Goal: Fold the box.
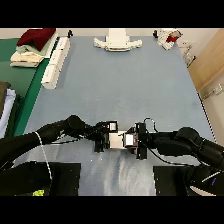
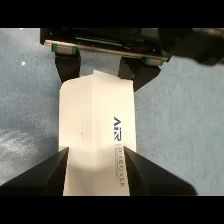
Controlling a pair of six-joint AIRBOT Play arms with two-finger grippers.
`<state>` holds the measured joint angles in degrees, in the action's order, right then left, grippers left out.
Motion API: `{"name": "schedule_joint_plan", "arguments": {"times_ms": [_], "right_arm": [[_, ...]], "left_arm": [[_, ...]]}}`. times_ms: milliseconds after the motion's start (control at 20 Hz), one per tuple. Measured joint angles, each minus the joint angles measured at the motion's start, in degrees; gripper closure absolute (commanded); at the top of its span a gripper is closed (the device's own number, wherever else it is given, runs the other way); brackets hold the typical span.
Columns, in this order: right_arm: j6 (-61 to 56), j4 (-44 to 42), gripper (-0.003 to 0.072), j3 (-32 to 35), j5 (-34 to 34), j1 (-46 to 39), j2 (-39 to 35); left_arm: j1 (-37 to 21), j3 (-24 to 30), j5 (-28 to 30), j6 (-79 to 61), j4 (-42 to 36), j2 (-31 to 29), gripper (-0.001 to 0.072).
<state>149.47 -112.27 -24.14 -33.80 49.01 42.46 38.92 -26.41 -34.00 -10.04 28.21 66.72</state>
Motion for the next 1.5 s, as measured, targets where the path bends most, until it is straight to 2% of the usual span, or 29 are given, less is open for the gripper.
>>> {"name": "schedule_joint_plan", "arguments": {"times_ms": [50, 450, 500, 600, 900, 1000, 1100, 1150, 1200, 1500], "right_arm": [[0.26, 0.02, 0.0319, 0.00, 0.15, 0.00, -0.28], [1.49, 0.13, 0.0321, 0.00, 0.79, 0.04, -1.42], [1.53, 0.31, 0.0316, 0.00, 0.81, 0.04, -1.44], [1.60, 0.31, 0.0195, 0.00, 0.83, 0.04, -1.46], [1.66, -0.59, 0.0198, 0.09, -0.37, 0.04, -0.04], [1.66, 0.02, 0.0245, 0.09, -0.15, 0.04, 0.55], [1.66, 0.46, 0.0254, 0.07, 0.00, 0.04, 0.76], [1.68, 0.74, 0.0333, 0.07, 0.20, 0.04, 0.83], [1.66, 0.87, 0.0350, 0.09, 0.11, 0.11, 0.85], [1.70, 2.08, 0.0350, 0.09, 0.61, 0.04, -0.68]], "left_arm": [[0.00, 0.00, 0.00, 0.00, 0.00, 0.00, 0.0186], [0.00, 0.00, 0.00, 0.00, 0.00, 0.00, 0.0186], [0.00, 0.00, 0.00, 0.00, 0.00, 0.00, 0.0186], [0.00, 0.00, 0.02, -0.02, 0.02, 0.00, 0.0186], [0.00, 0.00, 0.02, -0.02, 0.02, 0.00, 0.0186], [0.00, 0.00, 0.02, 0.00, 0.02, 0.00, 0.0186], [0.00, 0.00, 0.02, 0.00, 0.02, 0.00, 0.0186], [0.00, 0.00, 0.02, 0.02, 0.00, 0.00, 0.0186], [0.00, 0.00, 0.02, 0.07, 0.00, 0.00, 0.0186], [0.00, 0.00, 0.00, 0.13, -0.02, 0.00, 0.0186]]}}
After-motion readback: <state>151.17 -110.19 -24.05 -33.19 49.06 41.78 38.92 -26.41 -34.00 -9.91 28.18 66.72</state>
